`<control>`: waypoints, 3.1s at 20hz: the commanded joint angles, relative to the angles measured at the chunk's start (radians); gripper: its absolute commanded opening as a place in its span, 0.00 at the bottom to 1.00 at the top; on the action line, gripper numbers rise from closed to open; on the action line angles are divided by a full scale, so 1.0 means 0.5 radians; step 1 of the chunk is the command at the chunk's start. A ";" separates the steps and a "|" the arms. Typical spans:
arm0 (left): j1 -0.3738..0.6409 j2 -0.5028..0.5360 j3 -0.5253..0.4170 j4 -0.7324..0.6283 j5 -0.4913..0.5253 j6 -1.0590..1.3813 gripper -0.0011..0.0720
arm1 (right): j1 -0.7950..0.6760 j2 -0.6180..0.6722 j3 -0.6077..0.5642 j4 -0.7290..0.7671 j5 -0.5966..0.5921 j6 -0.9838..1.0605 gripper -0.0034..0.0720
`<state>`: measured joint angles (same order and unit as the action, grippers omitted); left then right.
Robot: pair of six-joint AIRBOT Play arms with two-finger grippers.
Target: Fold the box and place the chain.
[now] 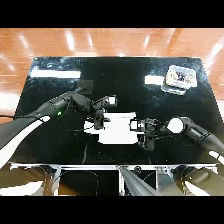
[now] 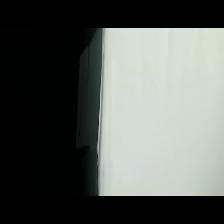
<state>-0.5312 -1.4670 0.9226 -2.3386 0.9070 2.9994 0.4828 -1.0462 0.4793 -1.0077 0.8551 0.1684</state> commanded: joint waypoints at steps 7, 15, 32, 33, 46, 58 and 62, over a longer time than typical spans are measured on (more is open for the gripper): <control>0.001 0.001 0.001 -0.001 0.002 0.000 0.04 | 0.024 0.003 -0.131 0.488 -0.356 -0.219 0.99; 0.001 0.001 0.001 0.000 0.017 0.000 0.04 | 0.022 0.095 -0.128 0.744 -0.327 -0.214 0.99; 0.001 0.001 0.001 -0.001 0.018 0.000 0.04 | -0.052 0.211 -0.128 0.841 -0.610 -0.771 0.99; 0.001 0.001 0.001 -0.001 0.018 -0.001 0.04 | -0.052 0.195 -0.128 0.882 -0.630 -0.838 0.99; 0.001 0.001 0.001 0.000 0.018 0.000 0.04 | -0.280 0.101 -0.108 0.964 -0.453 -0.908 0.99; -0.025 0.001 0.011 0.128 0.018 0.000 0.04 | -0.275 -0.124 0.002 1.184 -0.208 -1.210 0.99; -0.024 -0.002 0.037 0.128 0.008 0.001 0.04 | -0.183 -0.224 0.017 1.105 -0.140 -1.211 0.99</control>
<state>-0.5423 -1.4666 0.9325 -2.2776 0.9169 3.0001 0.3641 -1.1240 0.4789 -0.4313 0.7532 -0.4297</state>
